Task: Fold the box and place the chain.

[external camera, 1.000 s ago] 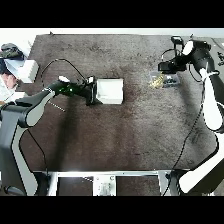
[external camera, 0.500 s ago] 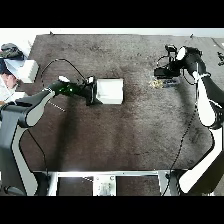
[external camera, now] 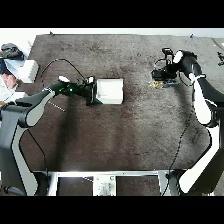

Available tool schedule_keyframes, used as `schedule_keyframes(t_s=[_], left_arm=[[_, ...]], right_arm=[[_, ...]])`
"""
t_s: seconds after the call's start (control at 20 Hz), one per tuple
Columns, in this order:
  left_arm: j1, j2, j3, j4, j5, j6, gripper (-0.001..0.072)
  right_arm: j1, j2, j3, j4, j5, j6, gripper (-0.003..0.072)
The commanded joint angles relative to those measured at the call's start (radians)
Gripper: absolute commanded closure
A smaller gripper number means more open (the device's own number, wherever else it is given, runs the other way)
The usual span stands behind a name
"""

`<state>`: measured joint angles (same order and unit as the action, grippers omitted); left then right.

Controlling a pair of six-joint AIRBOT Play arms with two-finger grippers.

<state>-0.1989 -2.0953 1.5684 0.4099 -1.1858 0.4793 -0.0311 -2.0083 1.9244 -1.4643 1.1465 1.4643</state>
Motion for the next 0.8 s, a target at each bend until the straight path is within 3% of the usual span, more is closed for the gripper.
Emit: schedule_keyframes(t_s=[0.0,0.1,0.15,0.6,0.7,0.75], left_arm=[[0.0,0.0,0.0,0.0,0.0,0.0,0.0446],[0.0,0.0,0.0,0.0,0.0,0.0,0.0446],[0.0,0.0,0.0,0.0,0.0,0.0,0.0446],[0.0,0.0,0.0,0.0,0.0,0.0,0.0446],[0.0,0.0,0.0,0.0,0.0,0.0,0.0446],[0.0,0.0,0.0,0.0,0.0,0.0,0.0446]], right_arm=[[-0.002,-0.003,0.0,-0.018,-0.005,0.018,0.0585],[-0.005,-0.003,0.0,-0.024,-0.002,0.032,0.0561],[-0.006,-0.003,0.0,-0.024,-0.002,0.037,0.0512],[-0.002,-0.038,0.0,0.003,-0.017,0.051,0.0517],[0.0,-0.035,0.001,0.003,-0.031,0.051,0.0674],[0.001,-0.034,0.002,0.003,-0.028,0.051,0.0674]])
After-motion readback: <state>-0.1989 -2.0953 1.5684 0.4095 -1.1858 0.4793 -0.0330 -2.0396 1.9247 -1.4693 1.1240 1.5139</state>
